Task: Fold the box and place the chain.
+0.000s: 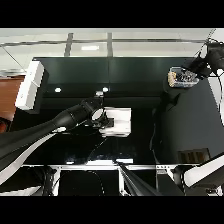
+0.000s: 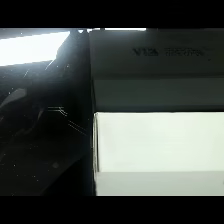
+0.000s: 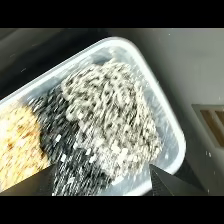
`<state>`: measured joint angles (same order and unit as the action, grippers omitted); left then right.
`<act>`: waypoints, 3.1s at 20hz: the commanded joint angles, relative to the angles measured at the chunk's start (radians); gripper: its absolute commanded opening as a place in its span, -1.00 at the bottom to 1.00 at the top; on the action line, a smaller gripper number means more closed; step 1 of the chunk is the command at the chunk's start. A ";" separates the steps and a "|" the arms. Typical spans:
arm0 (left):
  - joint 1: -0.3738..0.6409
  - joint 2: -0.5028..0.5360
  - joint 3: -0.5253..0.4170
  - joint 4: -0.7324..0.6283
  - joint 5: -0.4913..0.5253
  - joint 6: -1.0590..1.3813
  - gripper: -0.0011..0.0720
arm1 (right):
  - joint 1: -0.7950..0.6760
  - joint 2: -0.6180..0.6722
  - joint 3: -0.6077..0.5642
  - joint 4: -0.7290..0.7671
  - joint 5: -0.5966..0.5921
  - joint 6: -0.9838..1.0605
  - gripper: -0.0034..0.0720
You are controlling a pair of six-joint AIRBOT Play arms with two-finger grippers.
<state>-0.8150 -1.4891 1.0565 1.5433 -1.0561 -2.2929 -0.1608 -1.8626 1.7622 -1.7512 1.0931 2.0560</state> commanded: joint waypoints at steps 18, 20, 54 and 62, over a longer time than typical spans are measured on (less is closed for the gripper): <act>0.000 0.000 0.001 0.000 0.000 0.000 -0.89 | -0.070 -0.136 0.041 0.095 -0.153 -0.011 0.21; 0.000 0.000 0.001 0.000 0.000 0.000 -0.89 | -0.070 -0.135 0.044 0.121 -0.108 -0.024 -0.75; 0.000 0.000 0.001 -0.014 0.001 0.000 -0.89 | 0.563 1.024 -0.835 0.956 0.017 -0.473 -0.89; 0.000 0.000 0.001 -0.015 0.000 0.000 -0.89 | 0.674 0.928 -0.990 1.006 -0.309 -0.451 -0.89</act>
<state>-0.8150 -1.4891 1.0565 1.5284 -1.0554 -2.2929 0.4873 -0.8963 0.8070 -0.7681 0.8734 1.5990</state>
